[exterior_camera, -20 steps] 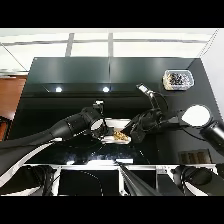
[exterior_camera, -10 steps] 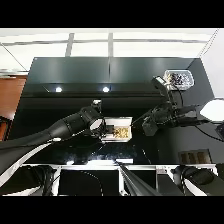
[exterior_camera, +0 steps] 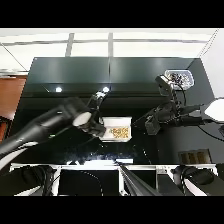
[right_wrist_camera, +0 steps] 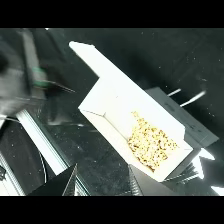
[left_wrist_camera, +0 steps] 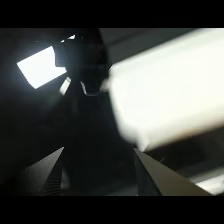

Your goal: Fold the box and place the chain.

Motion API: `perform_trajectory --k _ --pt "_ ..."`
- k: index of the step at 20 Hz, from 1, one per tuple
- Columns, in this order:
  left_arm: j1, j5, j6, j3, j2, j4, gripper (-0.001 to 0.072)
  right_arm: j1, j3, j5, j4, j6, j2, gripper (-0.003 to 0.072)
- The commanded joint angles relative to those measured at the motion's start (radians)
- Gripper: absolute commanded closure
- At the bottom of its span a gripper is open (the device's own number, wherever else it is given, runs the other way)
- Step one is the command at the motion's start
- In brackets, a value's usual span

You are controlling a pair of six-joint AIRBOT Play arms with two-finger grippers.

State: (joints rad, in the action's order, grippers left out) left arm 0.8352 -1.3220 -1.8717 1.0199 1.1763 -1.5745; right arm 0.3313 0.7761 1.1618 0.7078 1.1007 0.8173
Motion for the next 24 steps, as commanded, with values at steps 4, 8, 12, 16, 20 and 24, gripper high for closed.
perform_trajectory --k 4,8,12,16,20,24 --pt "-0.335 0.117 0.641 -0.203 -0.26 0.427 0.021 -0.001 0.001 -0.004 0.008 0.003 0.0 0.0291" --pt "-0.561 0.132 1.064 -0.357 -0.222 0.847 0.0209 -0.001 0.001 0.002 0.004 0.011 0.0 0.0292" --pt "-0.573 0.173 1.52 -0.461 -0.111 0.894 0.0001 -0.002 0.001 0.001 0.004 0.011 0.0 0.0291" --pt "-0.538 0.203 1.994 -0.463 -0.011 0.901 0.0 -0.007 0.001 -0.005 0.004 0.022 0.0 0.0292" --pt "-0.54 0.31 2.142 -0.462 0.06 0.924 0.0 -0.007 0.001 -0.019 0.003 0.035 0.0 0.0292" --pt "-0.497 0.37 2.154 -0.457 0.108 0.936 0.0001 -0.007 0.001 -0.043 0.003 0.045 0.0 0.0292"
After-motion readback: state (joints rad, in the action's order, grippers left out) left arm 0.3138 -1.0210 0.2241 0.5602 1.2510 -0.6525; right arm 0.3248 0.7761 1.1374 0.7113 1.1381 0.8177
